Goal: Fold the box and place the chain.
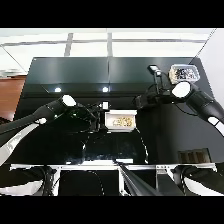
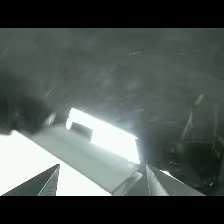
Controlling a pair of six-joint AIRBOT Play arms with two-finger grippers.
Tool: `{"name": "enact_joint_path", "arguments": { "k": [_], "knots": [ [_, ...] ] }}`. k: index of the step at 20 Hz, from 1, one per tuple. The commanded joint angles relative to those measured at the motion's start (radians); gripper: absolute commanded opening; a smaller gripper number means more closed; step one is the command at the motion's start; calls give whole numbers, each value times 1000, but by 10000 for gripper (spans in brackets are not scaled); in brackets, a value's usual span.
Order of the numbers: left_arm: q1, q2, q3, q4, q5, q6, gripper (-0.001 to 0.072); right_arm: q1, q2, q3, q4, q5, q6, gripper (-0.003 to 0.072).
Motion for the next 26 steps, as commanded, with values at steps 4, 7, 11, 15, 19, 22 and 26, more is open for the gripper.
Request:
{"name": "enact_joint_path", "arguments": {
  "k": [4,7,11,15,19,22,26],
  "knots": [
    [0,0,12,1,5,0,350,48,46,11,-25,169,-316,720],
    [0,0,13,1,4,0,351,79,46,-10,-13,230,-486,720],
    [0,0,13,0,4,-1,350,118,38,-27,11,212,-694,720],
    [0,0,13,0,2,-1,350,117,35,-27,56,211,-770,720],
    [0,0,13,1,2,-1,350,117,31,-27,54,198,-774,720],
    [0,0,13,1,2,-1,350,117,23,-27,54,197,-774,718],
    [0,0,13,1,0,-1,350,117,23,-27,54,198,-768,319]
  ]
}}
